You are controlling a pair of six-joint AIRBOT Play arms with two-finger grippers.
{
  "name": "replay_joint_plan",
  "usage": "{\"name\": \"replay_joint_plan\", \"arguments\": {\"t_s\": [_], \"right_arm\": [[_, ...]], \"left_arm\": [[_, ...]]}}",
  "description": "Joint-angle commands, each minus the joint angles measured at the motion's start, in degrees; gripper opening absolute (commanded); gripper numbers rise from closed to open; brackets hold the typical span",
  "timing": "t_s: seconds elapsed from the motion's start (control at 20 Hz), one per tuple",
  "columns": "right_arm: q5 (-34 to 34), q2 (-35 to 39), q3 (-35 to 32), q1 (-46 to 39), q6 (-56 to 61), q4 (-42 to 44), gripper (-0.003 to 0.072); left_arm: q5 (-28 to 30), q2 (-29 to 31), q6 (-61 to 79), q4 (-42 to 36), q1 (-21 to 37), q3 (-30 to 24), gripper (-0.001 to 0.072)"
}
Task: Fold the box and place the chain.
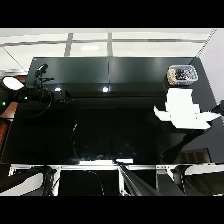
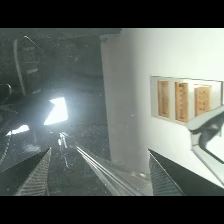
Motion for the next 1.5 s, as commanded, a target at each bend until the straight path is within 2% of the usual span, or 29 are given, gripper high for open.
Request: {"name": "replay_joint_plan", "arguments": {"t_s": [0.0,0.1,0.25,0.35,0.5,0.7,0.8,0.9,0.95,1.05,1.2,1.35,1.45], "right_arm": [[6.1,4.1,-0.3,3.3,3.3,2.7,0.0013],[5.0,9.9,-3.4,5.9,3.7,7.4,0.0013],[-4.0,21.3,-13.2,11.9,3.5,21.7,0.0014],[-11.6,29.7,-22.2,19.1,1.5,30.2,0.0014],[-26.2,39.5,-35.8,33.3,1.4,35.5,0.0014],[-46.9,42.6,-47.5,53.4,1.4,42.9,0.0014],[-57.9,42.6,-50.4,63.2,1.4,45.4,0.0013],[-65.3,42.2,-51.5,70.2,1.5,45.4,0.0014],[-66.5,41.6,-51.8,72.2,1.9,45.3,0.0014],[-63.7,39.6,-52.0,73.7,1.9,45.3,0.0014],[-59.5,37.1,-52.0,73.8,1.8,44.7,0.0014],[-58.6,36.3,-52.0,73.8,1.6,44.6,0.0014],[-58.6,36.3,-52.0,73.8,1.6,44.7,0.0014]], "left_arm": [[0.3,-0.2,0.0,-0.4,0.0,0.0,0.0704],[0.5,-0.3,0.0,-0.5,0.0,0.0,0.0704],[0.3,-1.4,-0.9,-0.5,0.1,0.0,0.0703],[-0.9,-2.9,-0.9,-0.6,0.0,0.0,0.0703],[-2.5,-4.7,-0.8,-0.5,0.1,0.0,0.0704],[-2.4,-4.9,-0.5,-1.6,0.0,0.0,0.0703],[-2.5,-4.9,0.5,-4.3,0.0,0.0,0.0704],[-2.6,-4.9,3.4,-8.4,0.0,0.0,0.0703],[-2.6,-4.9,5.7,-10.9,-0.2,0.0,0.0703],[-2.5,-4.9,9.8,-13.9,-1.0,0.0,0.0704],[-2.5,-5.0,14.9,-13.9,-3.6,0.0,0.0704],[0.0,-6.0,15.6,-11.6,-6.5,0.0,0.0703],[-0.9,-7.9,15.0,-11.4,-8.0,0.1,0.0704]]}}
